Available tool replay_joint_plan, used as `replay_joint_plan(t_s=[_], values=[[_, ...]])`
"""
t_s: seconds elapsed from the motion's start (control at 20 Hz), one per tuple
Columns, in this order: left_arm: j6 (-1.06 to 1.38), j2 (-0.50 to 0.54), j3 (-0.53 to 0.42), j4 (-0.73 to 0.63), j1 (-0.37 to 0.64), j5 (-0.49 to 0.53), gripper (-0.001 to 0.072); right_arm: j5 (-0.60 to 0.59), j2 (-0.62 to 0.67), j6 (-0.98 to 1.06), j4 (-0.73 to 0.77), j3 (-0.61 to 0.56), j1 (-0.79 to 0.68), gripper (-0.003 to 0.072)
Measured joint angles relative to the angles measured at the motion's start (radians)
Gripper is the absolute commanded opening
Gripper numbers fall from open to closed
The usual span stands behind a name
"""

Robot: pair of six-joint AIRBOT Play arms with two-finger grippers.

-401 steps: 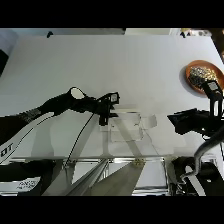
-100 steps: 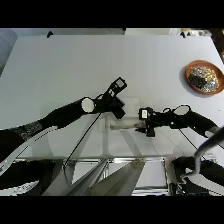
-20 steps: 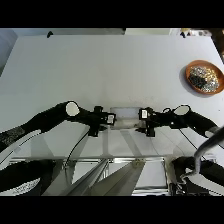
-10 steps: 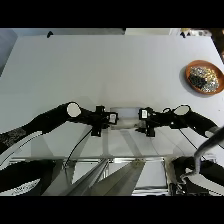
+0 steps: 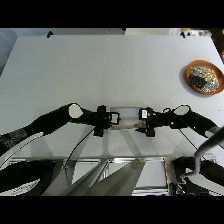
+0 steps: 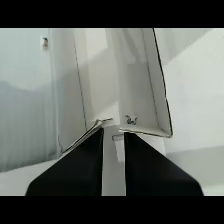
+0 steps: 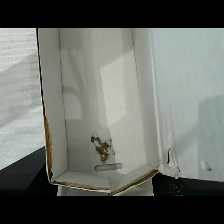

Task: Fold the box and place the chain.

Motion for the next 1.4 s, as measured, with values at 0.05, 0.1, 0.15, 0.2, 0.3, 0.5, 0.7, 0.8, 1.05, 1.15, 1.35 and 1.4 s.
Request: replay_joint_plan(t_s=[0.05, 0.1, 0.15, 0.2, 0.3, 0.5, 0.7, 0.8, 1.05, 1.15, 1.35, 1.4], values=[[0.0, -0.001, 0.0, -0.008, -0.006, 0.003, 0.0136, 0.0, 0.0, 0.0, 0.0, 0.0, 0.0, 0.0457], [-0.003, -0.002, 0.0, -0.013, -0.011, 0.005, 0.0141, 0.0, 0.0, 0.0, 0.0, 0.0, 0.0, 0.0457], [-0.003, -0.003, 0.0, -0.018, -0.014, 0.007, 0.0166, 0.0, 0.0, 0.0, 0.0, 0.0, 0.0, 0.0457], [-0.003, -0.004, 0.0, -0.024, -0.019, 0.008, 0.0213, 0.0, 0.0, 0.0, 0.0, 0.0, 0.0, 0.0457], [-0.003, -0.005, 0.0, -0.038, -0.026, 0.013, 0.0307, 0.0, 0.0, -0.001, 0.0, 0.0, 0.0, 0.0457], [-0.003, -0.005, 0.0, -0.047, -0.035, 0.015, 0.0351, 0.001, 0.0, -0.003, -0.001, 0.0, 0.0, 0.0457], [-0.003, -0.008, 0.0, -0.051, -0.037, 0.015, 0.0352, 0.0, 0.0, -0.002, -0.001, 0.0, 0.0, 0.0457], [-0.004, -0.013, 0.0, -0.053, -0.037, 0.016, 0.0351, 0.0, 0.0, -0.001, -0.001, 0.0, 0.0, 0.0457], [-0.043, -0.004, 0.0, -0.044, -0.034, 0.009, 0.008, 0.0, 0.0, 0.0, 0.0, 0.0, 0.0, 0.0457], [-0.109, 0.028, 0.0, -0.018, -0.023, -0.006, 0.0005, 0.0, 0.0, 0.002, 0.001, 0.0, 0.0, 0.0457], [-0.379, 0.146, 0.0, 0.143, 0.021, -0.094, 0.0005, 0.0, 0.0, 0.001, 0.001, 0.0, 0.0, 0.0457], [-0.476, 0.182, 0.0, 0.201, 0.036, -0.125, 0.0005, 0.0, 0.0, 0.001, 0.001, 0.0, 0.0, 0.0457]])
